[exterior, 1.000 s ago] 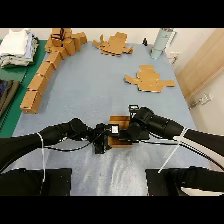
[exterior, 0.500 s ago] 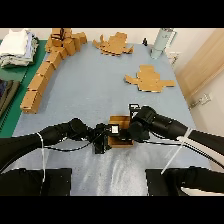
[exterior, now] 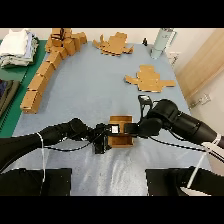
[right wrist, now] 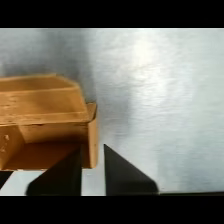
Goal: Fold the box.
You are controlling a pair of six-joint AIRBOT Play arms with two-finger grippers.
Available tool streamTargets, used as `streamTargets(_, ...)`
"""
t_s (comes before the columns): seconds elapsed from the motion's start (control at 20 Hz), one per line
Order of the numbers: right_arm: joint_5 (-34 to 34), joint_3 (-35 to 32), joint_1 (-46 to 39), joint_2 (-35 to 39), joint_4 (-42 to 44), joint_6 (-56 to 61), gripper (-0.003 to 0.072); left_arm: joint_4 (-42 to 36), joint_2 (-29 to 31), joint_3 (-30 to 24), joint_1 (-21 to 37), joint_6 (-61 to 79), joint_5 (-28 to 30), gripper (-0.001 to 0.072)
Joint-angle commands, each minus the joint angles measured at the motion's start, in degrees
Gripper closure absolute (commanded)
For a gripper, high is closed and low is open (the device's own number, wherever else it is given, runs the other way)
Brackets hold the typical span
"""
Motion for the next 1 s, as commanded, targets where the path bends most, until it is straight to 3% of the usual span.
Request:
streamTargets(0.0,-5.14,0.04,-4.39,0.92,-4.00,-2.71,0.0676,0.00,-0.04,0.04,-0.04,0.00,0.00,0.0288)
streamTargets(0.2,2.08,0.04,-19.37,-2.43,2.95,-20.65,0.0684,0.00,-0.04,0.04,-0.04,0.00,0.00,0.0288)
streamTargets(0.3,7.78,0.11,-28.98,-6.60,16.50,-35.01,0.0684,0.00,-0.04,0.04,-0.04,0.00,0.00,0.0288)
streamTargets(0.4,9.73,0.17,-37.53,-12.76,36.26,-52.28,0.0684,0.00,-0.04,0.04,-0.04,0.00,0.00,0.0288)
streamTargets(0.55,2.25,3.06,-43.52,-23.39,59.49,-72.43,0.0684,0.00,-0.04,0.04,-0.04,0.00,0.00,0.0288)
streamTargets(0.75,-8.22,9.97,-40.19,-30.58,64.57,-80.48,0.0684,0.00,-0.04,0.04,-0.04,0.00,0.00,0.0288)
streamTargets(0.95,-11.54,10.29,-34.45,-28.59,60.70,-85.68,0.0684,0.00,-0.04,0.04,-0.04,0.00,0.00,0.0288)
